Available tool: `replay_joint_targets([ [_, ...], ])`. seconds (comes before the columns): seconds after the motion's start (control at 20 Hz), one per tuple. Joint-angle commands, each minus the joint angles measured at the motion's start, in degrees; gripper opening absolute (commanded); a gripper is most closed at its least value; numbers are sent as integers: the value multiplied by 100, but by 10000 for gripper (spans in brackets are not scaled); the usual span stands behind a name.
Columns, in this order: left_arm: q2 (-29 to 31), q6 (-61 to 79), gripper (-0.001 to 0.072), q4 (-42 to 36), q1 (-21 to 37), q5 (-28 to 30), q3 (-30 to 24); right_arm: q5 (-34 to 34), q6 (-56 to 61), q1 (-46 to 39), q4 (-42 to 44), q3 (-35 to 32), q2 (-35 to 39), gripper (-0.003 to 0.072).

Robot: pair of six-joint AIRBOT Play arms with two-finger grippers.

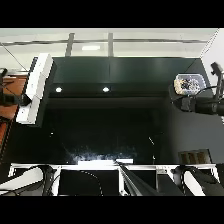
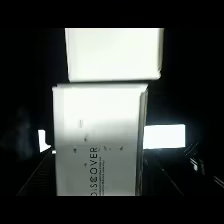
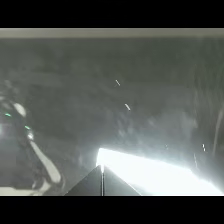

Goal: Fold the box and place the chain.

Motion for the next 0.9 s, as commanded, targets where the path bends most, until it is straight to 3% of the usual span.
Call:
replay_joint_targets([
  [0.0,459,-269,713,114,-96,-511,686,116,-225,0,157,828,4,10],
  [0.15,988,-1152,683,37,-96,-914,1213,203,-175,0,151,1526,9,10],
  [0.2,1180,-1609,452,-116,-96,-1104,1309,354,-173,0,146,1650,37,9],
  [0.25,1394,-1808,48,-341,-96,-1362,1329,487,-170,0,103,1683,109,9],
  [0.35,1773,-1847,25,-719,-210,-1690,1263,568,160,2,-695,1672,367,7],
  [0.45,2319,-1851,24,-769,-601,-1593,922,332,511,2,-1733,1510,693,5],
  [0.55,3025,-1871,24,-782,-1231,-1189,173,-463,601,0,-2149,916,1215,5],
  [0.7,3969,-1867,25,-671,-2192,-345,-1318,-1974,608,2,-2020,-509,1906,6],
  [0.85,4575,-1871,25,-57,-2721,-57,-2365,-2544,601,0,-2057,-1493,1937,10],
])
